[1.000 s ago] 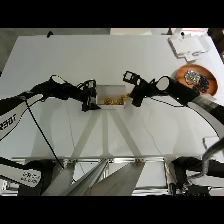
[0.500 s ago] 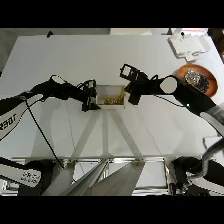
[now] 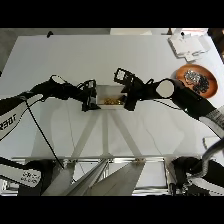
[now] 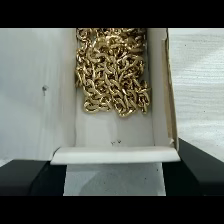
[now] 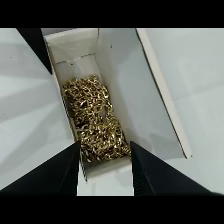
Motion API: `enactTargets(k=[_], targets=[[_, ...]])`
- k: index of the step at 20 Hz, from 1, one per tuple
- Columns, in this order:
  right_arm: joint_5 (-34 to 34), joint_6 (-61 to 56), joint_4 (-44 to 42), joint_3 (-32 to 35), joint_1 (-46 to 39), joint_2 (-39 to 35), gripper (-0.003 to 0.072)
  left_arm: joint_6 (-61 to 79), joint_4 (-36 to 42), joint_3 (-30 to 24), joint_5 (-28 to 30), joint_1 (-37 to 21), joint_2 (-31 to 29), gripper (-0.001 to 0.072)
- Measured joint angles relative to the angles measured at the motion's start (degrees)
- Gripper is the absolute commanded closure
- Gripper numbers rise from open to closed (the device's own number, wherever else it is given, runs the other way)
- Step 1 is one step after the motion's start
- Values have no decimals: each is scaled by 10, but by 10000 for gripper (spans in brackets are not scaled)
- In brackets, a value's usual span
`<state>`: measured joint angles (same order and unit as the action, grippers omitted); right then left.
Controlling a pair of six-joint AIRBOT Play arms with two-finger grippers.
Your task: Fold the box and place the chain.
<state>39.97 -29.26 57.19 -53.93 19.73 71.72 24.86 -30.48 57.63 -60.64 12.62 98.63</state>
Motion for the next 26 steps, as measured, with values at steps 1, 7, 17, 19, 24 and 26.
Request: enactTargets(k=[1,7,17,19,24,26], targets=[[3,-3,0,0,1,0,341,0,0,0,0,0,0,333],[35,-17,-2,-14,1,0,350,0,0,0,0,0,0,333],[113,-222,2,-224,-32,108,405,0,0,0,0,0,0,333],[150,-252,13,-263,-36,157,344,0,0,0,0,0,0,333],[217,-230,26,-299,-30,223,315,0,0,0,0,0,0,333],[228,-198,27,-303,-24,232,271,0,0,0,0,0,0,333]])
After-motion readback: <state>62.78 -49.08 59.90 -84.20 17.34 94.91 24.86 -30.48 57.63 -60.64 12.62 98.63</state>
